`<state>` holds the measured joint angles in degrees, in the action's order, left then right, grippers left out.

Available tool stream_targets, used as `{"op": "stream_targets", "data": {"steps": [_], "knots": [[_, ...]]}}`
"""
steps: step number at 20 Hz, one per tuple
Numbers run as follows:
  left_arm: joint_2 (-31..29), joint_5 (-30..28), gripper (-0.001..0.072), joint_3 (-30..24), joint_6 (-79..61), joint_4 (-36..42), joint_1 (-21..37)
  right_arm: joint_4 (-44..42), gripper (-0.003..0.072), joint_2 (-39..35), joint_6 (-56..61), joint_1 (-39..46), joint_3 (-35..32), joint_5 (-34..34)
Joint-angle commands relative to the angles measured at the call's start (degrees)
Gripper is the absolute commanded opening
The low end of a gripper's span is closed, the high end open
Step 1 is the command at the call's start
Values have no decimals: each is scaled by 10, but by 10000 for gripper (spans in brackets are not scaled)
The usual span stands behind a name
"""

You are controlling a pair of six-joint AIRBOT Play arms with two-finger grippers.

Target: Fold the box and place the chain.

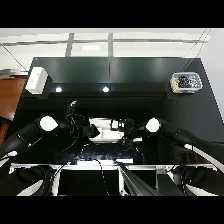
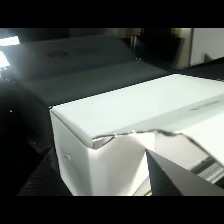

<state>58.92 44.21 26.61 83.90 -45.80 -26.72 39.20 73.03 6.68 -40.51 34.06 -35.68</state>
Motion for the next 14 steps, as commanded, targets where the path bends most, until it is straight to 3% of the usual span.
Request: {"op": "stream_targets", "data": {"steps": [1, 9, 14], "knots": [[0, -19, 705, 0, 36, -40, -17, 0, 464, 0, 0, 0, 0, 0], [3, -42, 698, 38, 259, -239, -113, 0, 464, 0, 0, 0, 0, 0], [29, 55, 661, 85, 403, -356, -142, 0, 464, 0, 0, 0, 0, 0]]}}
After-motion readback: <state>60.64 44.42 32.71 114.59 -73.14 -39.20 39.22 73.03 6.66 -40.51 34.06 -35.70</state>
